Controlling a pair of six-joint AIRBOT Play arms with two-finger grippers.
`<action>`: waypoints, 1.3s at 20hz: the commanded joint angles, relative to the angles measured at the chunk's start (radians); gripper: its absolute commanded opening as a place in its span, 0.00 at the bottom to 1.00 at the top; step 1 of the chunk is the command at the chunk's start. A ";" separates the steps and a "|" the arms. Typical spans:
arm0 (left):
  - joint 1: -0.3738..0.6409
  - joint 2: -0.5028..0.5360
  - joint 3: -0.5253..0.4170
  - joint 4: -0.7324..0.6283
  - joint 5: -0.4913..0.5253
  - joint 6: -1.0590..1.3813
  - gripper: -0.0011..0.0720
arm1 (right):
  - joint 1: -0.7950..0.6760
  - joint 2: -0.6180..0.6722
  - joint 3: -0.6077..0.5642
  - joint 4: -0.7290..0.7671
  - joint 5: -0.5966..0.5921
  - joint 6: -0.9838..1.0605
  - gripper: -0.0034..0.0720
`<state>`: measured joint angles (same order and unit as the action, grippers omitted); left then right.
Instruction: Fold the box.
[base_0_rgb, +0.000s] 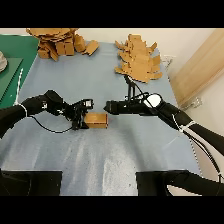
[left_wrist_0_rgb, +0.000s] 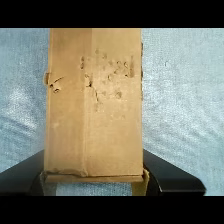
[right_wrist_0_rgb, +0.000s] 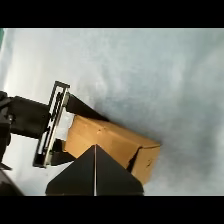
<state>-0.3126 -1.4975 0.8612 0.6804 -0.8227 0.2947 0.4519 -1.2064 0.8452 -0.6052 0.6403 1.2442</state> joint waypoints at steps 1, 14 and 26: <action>0.001 0.000 0.000 0.000 0.001 0.000 0.74 | 0.039 -0.014 -0.051 0.212 -0.038 0.052 0.05; 0.001 0.000 0.000 0.000 0.000 0.000 0.74 | 0.178 -0.064 -0.109 0.234 -0.155 0.058 0.05; 0.001 0.000 0.000 0.000 0.000 0.000 0.74 | 0.172 -0.058 -0.126 0.253 -0.153 0.045 0.05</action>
